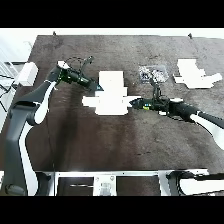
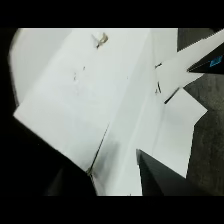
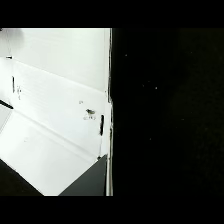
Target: Fold the box and place the chain.
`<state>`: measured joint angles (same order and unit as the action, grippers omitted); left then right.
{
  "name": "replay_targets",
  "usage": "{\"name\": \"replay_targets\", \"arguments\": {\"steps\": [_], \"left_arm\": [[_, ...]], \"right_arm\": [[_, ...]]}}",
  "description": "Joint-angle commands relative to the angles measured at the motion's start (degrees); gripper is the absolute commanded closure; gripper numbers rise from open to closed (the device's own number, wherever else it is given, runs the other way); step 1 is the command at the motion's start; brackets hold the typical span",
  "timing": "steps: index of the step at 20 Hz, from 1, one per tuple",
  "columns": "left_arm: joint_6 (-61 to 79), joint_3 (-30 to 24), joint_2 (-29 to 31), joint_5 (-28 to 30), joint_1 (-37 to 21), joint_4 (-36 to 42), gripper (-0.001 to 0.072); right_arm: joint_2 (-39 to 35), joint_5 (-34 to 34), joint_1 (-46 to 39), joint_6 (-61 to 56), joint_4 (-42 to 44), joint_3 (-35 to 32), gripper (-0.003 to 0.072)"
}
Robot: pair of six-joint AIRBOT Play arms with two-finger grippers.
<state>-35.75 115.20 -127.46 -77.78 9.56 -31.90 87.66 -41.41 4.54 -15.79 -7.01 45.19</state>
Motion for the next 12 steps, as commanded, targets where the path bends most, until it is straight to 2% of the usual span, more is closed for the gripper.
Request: {"name": "replay_targets", "arguments": {"steps": [1,2,3,5,7,8,9,10,11,12], "left_arm": [[1.6,0.2,-0.4,-0.8,0.0,1.4,0.0309],[1.6,0.2,-0.4,-1.0,0.0,1.8,0.0353],[1.8,0.2,-0.4,-1.6,0.0,2.4,0.0362],[2.0,0.1,-0.4,-3.2,0.0,2.4,0.0533],[2.3,0.1,-0.4,-5.3,0.0,2.6,0.0600],[3.3,0.1,-0.4,-6.5,0.0,2.6,0.0606],[4.2,0.1,-0.4,-6.8,0.0,2.6,0.0690],[5.6,0.1,-0.4,-7.0,0.0,2.6,0.0690],[8.0,0.1,-0.4,-7.5,0.0,2.6,0.0691],[11.2,0.1,-0.4,-8.3,0.0,2.6,0.0691]], "right_arm": [[0.0,0.0,0.0,0.0,0.0,0.0,0.0675],[0.0,0.0,0.0,0.0,0.0,0.0,0.0675],[0.0,0.0,0.0,0.0,0.0,0.0,0.0675],[0.0,0.0,0.0,0.0,0.0,0.0,0.0675],[0.0,0.0,0.0,0.0,0.0,0.0,0.0675],[0.0,0.0,0.0,0.0,0.0,0.0,0.0675],[0.0,0.0,0.0,0.0,0.0,0.0,0.0675],[0.0,0.0,0.0,0.0,0.1,0.0,0.0673],[0.0,0.0,0.0,0.0,0.4,0.0,0.0587],[0.0,0.0,-0.3,0.0,0.4,0.0,0.0441]]}}
